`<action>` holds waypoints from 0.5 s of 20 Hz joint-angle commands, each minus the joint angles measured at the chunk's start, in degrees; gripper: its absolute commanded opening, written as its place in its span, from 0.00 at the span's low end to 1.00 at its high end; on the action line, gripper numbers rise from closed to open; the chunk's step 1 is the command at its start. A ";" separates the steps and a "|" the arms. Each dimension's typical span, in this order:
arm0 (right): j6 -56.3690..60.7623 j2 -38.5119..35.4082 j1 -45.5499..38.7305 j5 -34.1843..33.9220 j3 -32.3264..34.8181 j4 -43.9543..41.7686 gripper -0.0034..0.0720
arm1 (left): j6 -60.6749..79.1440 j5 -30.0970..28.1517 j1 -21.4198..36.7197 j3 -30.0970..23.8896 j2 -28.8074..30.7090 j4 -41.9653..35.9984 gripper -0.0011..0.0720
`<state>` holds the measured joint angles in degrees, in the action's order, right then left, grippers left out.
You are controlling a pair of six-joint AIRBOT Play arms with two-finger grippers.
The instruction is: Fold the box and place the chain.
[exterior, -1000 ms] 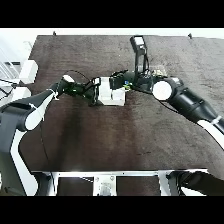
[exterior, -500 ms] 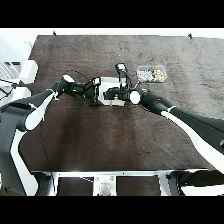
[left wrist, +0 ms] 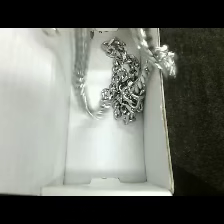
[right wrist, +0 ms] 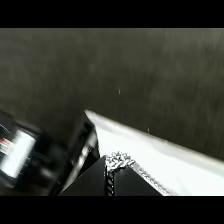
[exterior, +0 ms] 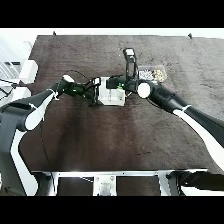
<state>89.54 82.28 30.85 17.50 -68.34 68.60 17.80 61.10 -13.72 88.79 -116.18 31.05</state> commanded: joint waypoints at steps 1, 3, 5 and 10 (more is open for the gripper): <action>-0.24 -2.32 -0.11 0.09 -0.04 0.68 0.05 | 0.02 -0.02 0.00 0.02 0.02 0.00 0.25; -0.20 -1.01 -0.11 0.11 0.26 0.63 0.05 | 0.02 -0.04 0.00 0.02 0.02 0.00 0.25; -0.17 0.50 -0.09 0.09 0.72 0.44 0.05 | 0.02 -0.02 0.00 0.02 0.02 0.00 0.25; -0.17 6.97 -0.11 0.02 1.38 0.44 0.06 | 0.02 -0.02 0.00 0.02 0.02 0.00 0.25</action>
<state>89.38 86.00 30.76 17.56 -67.22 69.08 17.80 61.10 -13.72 88.79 -116.18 31.05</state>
